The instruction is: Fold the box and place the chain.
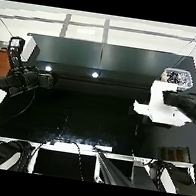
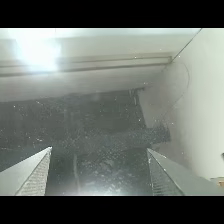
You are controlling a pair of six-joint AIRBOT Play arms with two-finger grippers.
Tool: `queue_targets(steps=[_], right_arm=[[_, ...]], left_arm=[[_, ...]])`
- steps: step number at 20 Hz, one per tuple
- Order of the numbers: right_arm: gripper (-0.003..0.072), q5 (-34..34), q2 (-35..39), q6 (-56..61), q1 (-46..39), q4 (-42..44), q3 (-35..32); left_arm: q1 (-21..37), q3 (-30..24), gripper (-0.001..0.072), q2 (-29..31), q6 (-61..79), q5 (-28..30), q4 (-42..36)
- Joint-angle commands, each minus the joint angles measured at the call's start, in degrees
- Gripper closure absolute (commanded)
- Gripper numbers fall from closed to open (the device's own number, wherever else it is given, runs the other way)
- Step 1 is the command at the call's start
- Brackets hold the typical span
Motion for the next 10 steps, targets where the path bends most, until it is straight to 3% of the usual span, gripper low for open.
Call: queue_targets(steps=[1, 3, 7, 10], right_arm=[[-0.0019, 12.6, -3.1, 3.8, -12.2, -14.1, 8.6], [-0.0018, 14.6, -7.0, 1.9, -20.3, -14.0, 12.4], [-0.0017, 16.3, -17.9, 9.2, -34.4, -13.6, 12.8], [-0.0017, 17.2, -25.2, 5.9, -39.2, -13.3, 13.0]], left_arm=[[0.0, 0.0, 0.0007, 0.0, 0.0, -1.8, -0.1], [0.0, 0.0, 0.0006, 0.0, 0.0, -3.0, -0.1], [-0.1, 0.0, 0.0006, 0.0, 0.0, -3.5, -0.1], [-0.1, 0.0, 0.0006, 0.0, 0.0, -3.7, -0.3]])
